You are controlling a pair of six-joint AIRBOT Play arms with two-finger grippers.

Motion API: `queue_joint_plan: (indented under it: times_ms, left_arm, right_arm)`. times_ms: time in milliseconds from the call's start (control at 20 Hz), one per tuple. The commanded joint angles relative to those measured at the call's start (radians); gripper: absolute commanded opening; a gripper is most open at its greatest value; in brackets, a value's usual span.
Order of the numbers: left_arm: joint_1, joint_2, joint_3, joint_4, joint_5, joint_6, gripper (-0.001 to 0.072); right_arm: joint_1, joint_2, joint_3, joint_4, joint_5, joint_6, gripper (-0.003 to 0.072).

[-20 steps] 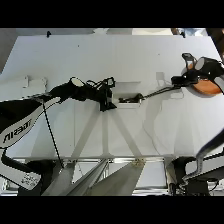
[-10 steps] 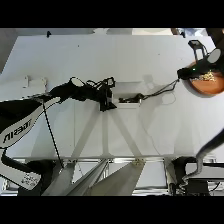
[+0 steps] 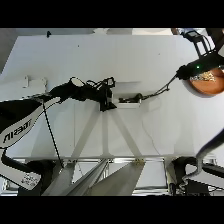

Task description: Fold the box and place the chain.

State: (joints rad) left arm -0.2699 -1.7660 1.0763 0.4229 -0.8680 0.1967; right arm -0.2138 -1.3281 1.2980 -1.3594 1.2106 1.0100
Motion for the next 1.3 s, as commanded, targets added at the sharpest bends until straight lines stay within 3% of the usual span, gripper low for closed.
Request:
queue_joint_plan:
  times_ms: [0, 300, 450, 650, 900, 950, 1050, 1100, 1250]
  left_arm:
    - [0.0, 0.0, 0.0, 0.0, 0.0, 0.0, 0.0019]
    - [0.0, 0.0, 0.0, 0.0, 0.0, 0.0, 0.0019]
    - [0.0, 0.0, 0.0, 0.0, 0.0, 0.0, 0.0019]
    - [0.0, 0.0, 0.0, 0.0, 0.0, 0.0, 0.0019]
    - [0.0, 0.0, 0.0, 0.0, 0.0, 0.0, 0.0019]
    - [0.0, 0.0, 0.0, 0.0, 0.0, 0.0, 0.0019]
    - [0.0, 0.0, 0.0, 0.0, 0.0, 0.0, 0.0019]
    - [0.0, 0.0, 0.0, 0.0, 0.0, 0.0, 0.0019]
    - [0.0, 0.0, 0.0, 0.0, 0.0, 0.0, 0.0019]
  right_arm:
    - [0.14, 0.011, 0.0, 0.021, 0.067, -0.026, 0.0009]
    - [0.421, 0.01, 0.0, 0.023, 0.01, -0.025, 0.0007]
    - [0.524, 0.01, 0.0, 0.051, -0.093, -0.055, 0.0007]
    - [0.595, 0.0, 0.0, 0.088, -0.238, -0.054, 0.0007]
    - [0.603, -0.069, 0.0, 0.028, -0.235, 0.003, 0.001]
    - [0.603, -0.077, 0.0, -0.003, -0.233, 0.03, 0.0029]
    - [0.603, -0.077, 0.0, -0.035, -0.226, 0.042, 0.0262]
    - [0.603, -0.075, 0.0, -0.038, -0.212, 0.043, 0.0294]
    - [0.588, -0.06, 0.0, -0.106, -0.172, 0.04, 0.0293]
